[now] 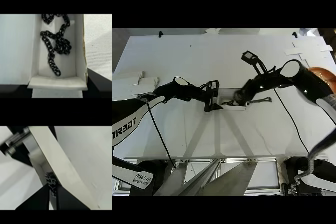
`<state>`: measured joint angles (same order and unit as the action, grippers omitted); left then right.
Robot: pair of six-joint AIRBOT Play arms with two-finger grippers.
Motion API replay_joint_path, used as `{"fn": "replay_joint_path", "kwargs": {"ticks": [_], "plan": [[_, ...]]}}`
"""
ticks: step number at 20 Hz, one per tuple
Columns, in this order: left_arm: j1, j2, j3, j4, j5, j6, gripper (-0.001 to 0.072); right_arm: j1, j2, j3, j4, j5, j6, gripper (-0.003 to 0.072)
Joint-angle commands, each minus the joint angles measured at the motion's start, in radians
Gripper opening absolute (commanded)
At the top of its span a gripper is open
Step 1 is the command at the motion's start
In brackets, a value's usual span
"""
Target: Fold the box and place the chain.
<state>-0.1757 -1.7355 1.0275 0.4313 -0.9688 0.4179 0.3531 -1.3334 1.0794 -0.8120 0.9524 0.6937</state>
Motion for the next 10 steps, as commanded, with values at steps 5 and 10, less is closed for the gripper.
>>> {"fn": "replay_joint_path", "kwargs": {"ticks": [5, 10], "plan": [[-0.001, 0.000, 0.000, 0.000, 0.000, 0.000, 0.0328, 0.103, -0.109, 0.001, 0.201, -0.110, -0.127, 0.0006], [-0.001, 0.000, 0.000, 0.000, 0.000, 0.000, 0.0328, 0.099, -0.120, 0.001, 0.142, -0.113, -0.122, 0.0222]]}}
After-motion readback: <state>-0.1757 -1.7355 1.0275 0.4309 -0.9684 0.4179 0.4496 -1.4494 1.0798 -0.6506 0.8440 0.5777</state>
